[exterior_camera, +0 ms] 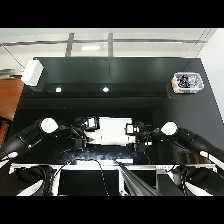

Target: Fold the box and place the chain.

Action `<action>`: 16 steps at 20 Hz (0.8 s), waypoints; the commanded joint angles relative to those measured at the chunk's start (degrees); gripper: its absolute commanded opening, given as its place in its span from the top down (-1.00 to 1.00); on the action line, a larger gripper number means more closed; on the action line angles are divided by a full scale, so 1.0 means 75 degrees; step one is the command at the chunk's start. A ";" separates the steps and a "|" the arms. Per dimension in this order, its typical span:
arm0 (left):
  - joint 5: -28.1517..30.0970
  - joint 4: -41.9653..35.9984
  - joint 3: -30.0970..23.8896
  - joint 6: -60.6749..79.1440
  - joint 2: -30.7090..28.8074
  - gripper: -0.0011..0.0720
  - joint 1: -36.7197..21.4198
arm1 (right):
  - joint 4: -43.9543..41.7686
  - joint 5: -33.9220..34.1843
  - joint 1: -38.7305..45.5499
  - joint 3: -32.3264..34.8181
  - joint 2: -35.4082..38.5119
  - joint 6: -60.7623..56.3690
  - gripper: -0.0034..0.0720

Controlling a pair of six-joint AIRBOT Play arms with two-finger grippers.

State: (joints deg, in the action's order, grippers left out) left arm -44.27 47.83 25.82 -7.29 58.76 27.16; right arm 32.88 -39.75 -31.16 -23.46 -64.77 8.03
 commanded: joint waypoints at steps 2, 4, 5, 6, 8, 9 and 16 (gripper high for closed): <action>-0.0184 -0.0367 0.0047 0.0026 0.0003 -0.34 0.0000 | 0.0000 -0.0003 -0.0006 -0.0003 -0.0003 0.0000 -0.12; -0.0119 -0.0743 0.0047 0.0347 0.0006 -0.34 0.0000 | 0.0000 -0.0003 -0.0006 -0.0003 -0.0003 0.0000 -0.12; -0.0017 -0.0892 0.0047 0.0501 0.0026 -0.34 0.0000 | 0.0000 -0.0003 -0.0006 -0.0003 -0.0003 0.0000 -0.12; 0.0070 -0.0941 0.0047 0.0580 0.0061 -0.34 0.0000 | 0.0000 -0.0003 -0.0006 -0.0003 -0.0003 0.0000 -0.12; 0.0012 -0.1061 0.0047 0.0577 0.0178 -0.34 0.0000 | 0.0000 -0.0003 -0.0006 -0.0003 -0.0003 0.0000 -0.12; -0.0160 -0.1107 0.0047 0.0577 0.0210 -0.34 0.0003 | 0.0000 -0.0003 -0.0006 -0.0003 -0.0003 0.0000 -0.12; -0.0694 -0.1329 0.0047 0.0580 0.0210 -0.08 0.0003 | 0.0003 -0.0003 -0.0006 -0.0003 -0.0003 0.0000 -0.12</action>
State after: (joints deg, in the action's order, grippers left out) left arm -48.66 39.57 26.13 -3.14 60.25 27.16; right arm 32.91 -39.81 -31.16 -23.46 -64.77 8.05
